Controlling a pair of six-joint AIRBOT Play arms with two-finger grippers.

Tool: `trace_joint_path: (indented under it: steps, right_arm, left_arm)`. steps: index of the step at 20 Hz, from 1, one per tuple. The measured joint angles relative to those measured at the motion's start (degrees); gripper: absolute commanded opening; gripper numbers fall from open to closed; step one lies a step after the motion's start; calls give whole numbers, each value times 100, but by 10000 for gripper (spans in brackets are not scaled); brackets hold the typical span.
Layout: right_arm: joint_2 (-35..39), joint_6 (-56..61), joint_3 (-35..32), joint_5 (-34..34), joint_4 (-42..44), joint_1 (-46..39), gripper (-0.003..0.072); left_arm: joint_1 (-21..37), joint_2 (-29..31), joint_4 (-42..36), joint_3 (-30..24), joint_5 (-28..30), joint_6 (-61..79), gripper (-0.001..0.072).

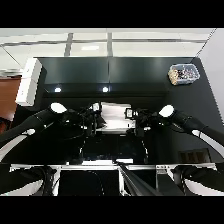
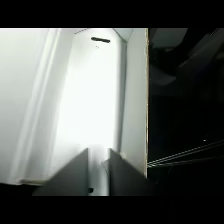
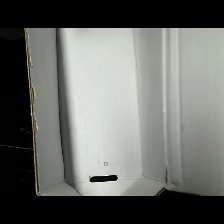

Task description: Fold the box and place the chain.

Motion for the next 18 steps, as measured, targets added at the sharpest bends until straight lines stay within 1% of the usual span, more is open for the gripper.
trace_joint_path:
  steps: [2,4,7,9,10,12,14,16,18]
  right_arm:
    - [0,-2,2,2,-2,0,263]
    - [0,-2,2,2,-2,0,263]
    - [0,0,0,2,0,0,263]
    - [0,0,0,2,-2,0,263]
    - [0,0,0,2,-2,0,263]
    - [0,0,0,0,-2,0,263]
    - [0,0,0,2,0,0,263]
    - [0,0,0,2,-2,0,263]
    - [0,0,2,0,0,0,263]
  left_arm:
    - [0,15,39,0,-28,0,39]
    - [22,157,146,0,-114,-15,27]
    - [199,713,564,0,-409,-221,27]
    - [455,1193,1069,0,-476,-874,26]
    - [621,1403,1342,-4,-542,-1362,26]
    - [1113,1735,1974,-9,-549,-2881,27]
    - [1703,1845,2520,-35,-575,-4605,27]
    - [2391,1740,2769,-109,-765,-6306,27]
    - [3005,1399,2577,-214,-1272,-7261,26]
